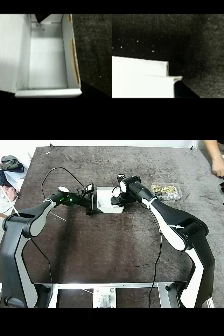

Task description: Fold the box and place the chain.

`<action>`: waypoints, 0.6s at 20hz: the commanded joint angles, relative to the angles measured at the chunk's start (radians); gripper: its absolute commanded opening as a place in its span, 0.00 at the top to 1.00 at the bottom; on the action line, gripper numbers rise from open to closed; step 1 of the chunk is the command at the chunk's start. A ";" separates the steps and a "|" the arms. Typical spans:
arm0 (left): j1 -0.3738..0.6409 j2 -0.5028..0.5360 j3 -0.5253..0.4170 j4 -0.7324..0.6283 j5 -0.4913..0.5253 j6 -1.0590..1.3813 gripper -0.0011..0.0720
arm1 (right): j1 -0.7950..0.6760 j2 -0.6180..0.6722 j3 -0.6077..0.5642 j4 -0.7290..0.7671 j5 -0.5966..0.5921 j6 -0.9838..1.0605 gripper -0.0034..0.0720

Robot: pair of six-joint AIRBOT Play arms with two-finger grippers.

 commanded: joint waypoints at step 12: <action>0.000 0.000 0.000 0.001 0.000 0.001 0.28 | 0.003 0.000 0.000 0.012 0.008 0.000 0.40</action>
